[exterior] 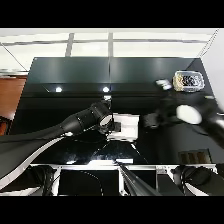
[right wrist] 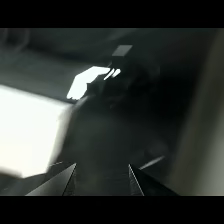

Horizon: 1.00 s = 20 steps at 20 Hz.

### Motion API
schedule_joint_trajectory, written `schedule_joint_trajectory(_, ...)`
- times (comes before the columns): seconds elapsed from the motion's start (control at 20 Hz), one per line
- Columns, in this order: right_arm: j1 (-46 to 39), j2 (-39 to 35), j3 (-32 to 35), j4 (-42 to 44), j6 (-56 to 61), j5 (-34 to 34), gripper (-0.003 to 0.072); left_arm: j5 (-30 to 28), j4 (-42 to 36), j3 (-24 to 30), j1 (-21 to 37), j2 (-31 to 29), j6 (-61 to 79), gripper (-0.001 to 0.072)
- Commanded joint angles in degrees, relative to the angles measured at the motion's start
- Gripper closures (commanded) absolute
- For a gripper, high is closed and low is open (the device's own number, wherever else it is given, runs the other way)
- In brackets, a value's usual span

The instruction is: Fold the box and place the chain.

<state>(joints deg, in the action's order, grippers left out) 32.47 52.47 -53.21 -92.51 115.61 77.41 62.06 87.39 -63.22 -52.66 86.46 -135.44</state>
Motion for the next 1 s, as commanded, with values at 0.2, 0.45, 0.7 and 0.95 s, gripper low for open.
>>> schedule_joint_trajectory(0.2, -32.61, 0.33, 4.28, -23.12, -3.19, -21.73, 0.0284, -0.09, 0.0, -0.02, 0.04, 0.0, -0.02, 0.0684)
schedule_joint_trajectory(0.45, -44.17, 19.5, -6.49, 0.35, -8.52, -29.64, -0.0034, -0.09, 0.0, -0.02, 0.04, 0.0, -0.02, 0.0684)
schedule_joint_trajectory(0.7, -44.26, 38.29, -30.58, 2.95, 0.59, -19.32, -0.0034, -0.04, -0.02, -0.02, 0.04, 0.0, -0.02, 0.0684)
schedule_joint_trajectory(0.95, -44.24, 46.93, -40.41, 10.62, 12.74, -16.65, 0.0056, -0.07, 0.11, -0.02, 0.09, 0.0, -0.02, 0.0684)
